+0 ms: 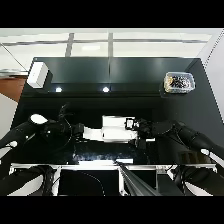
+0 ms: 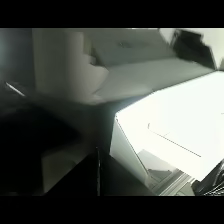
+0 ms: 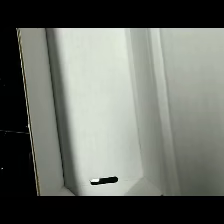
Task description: Fold the box and place the chain.
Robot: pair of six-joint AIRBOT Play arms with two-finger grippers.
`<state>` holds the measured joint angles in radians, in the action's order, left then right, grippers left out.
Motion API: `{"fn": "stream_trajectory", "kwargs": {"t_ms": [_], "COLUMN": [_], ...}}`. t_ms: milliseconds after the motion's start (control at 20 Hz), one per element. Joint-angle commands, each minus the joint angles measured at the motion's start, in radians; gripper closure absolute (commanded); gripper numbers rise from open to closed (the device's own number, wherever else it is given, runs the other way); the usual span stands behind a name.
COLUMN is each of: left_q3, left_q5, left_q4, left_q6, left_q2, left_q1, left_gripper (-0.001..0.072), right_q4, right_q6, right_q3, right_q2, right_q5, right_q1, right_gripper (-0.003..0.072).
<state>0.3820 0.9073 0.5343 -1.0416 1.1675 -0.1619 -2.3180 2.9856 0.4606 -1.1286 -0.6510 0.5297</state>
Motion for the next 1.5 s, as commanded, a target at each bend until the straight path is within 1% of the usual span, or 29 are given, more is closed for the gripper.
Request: {"fn": "stream_trajectory", "kwargs": {"t_ms": [0, 50, 100, 200, 250, 350, 450, 650, 800, 900, 1000, 1200, 1300, 1450], "left_q3": [0.000, 0.000, 0.000, 0.010, 0.024, 0.067, 0.110, 0.150, 0.154, 0.154, 0.154, 0.154, 0.154, 0.154], "left_q5": [-0.028, -0.032, -0.032, -0.025, 0.002, 0.072, 0.108, 0.142, 0.157, 0.158, 0.125, -0.040, -0.098, -0.148], "left_q4": [-0.020, -0.021, -0.021, -0.023, -0.022, -0.023, -0.022, -0.018, -0.017, -0.015, -0.009, 0.053, 0.059, 0.062], "left_q6": [0.025, 0.026, 0.025, 0.025, 0.025, 0.019, -0.014, -0.045, -0.067, -0.076, -0.102, -0.236, -0.269, -0.298], "left_q2": [0.009, 0.009, 0.009, 0.009, 0.009, 0.008, 0.008, 0.008, 0.003, -0.003, -0.004, -0.005, -0.005, -0.005], "left_q1": [-0.061, -0.065, -0.068, -0.068, -0.067, -0.068, -0.068, -0.077, -0.082, -0.105, -0.154, -0.275, -0.317, -0.348], "left_gripper": [0.0679, 0.0658, 0.0528, 0.0050, 0.0000, 0.0000, 0.0001, 0.0001, 0.0002, 0.0002, 0.0006, 0.0007, 0.0007, 0.0007], "right_q4": [0.000, 0.000, 0.000, 0.000, 0.000, 0.000, 0.000, 0.000, 0.000, 0.000, 0.000, 0.000, 0.000, 0.000], "right_q6": [0.000, 0.000, 0.000, 0.000, 0.000, 0.000, 0.000, -0.001, -0.001, -0.001, 0.000, 0.000, -0.001, -0.001], "right_q3": [0.000, 0.000, 0.000, 0.000, 0.000, 0.000, 0.000, 0.000, 0.000, 0.000, 0.000, 0.000, 0.000, 0.000], "right_q2": [0.000, 0.000, 0.000, 0.000, 0.000, 0.000, 0.000, 0.000, 0.000, 0.000, 0.000, 0.000, 0.000, 0.000], "right_q5": [0.000, 0.000, 0.000, 0.000, 0.000, 0.000, 0.000, -0.001, -0.001, -0.001, 0.000, 0.000, 0.000, 0.000], "right_q1": [0.001, 0.001, 0.001, 0.001, 0.001, 0.001, 0.001, 0.001, 0.001, 0.001, 0.001, 0.001, 0.001, 0.001], "right_gripper": [0.0144, 0.0145, 0.0145, 0.0144, 0.0144, 0.0144, 0.0144, 0.0144, 0.0144, 0.0145, 0.0144, 0.0144, 0.0144, 0.0144]}}
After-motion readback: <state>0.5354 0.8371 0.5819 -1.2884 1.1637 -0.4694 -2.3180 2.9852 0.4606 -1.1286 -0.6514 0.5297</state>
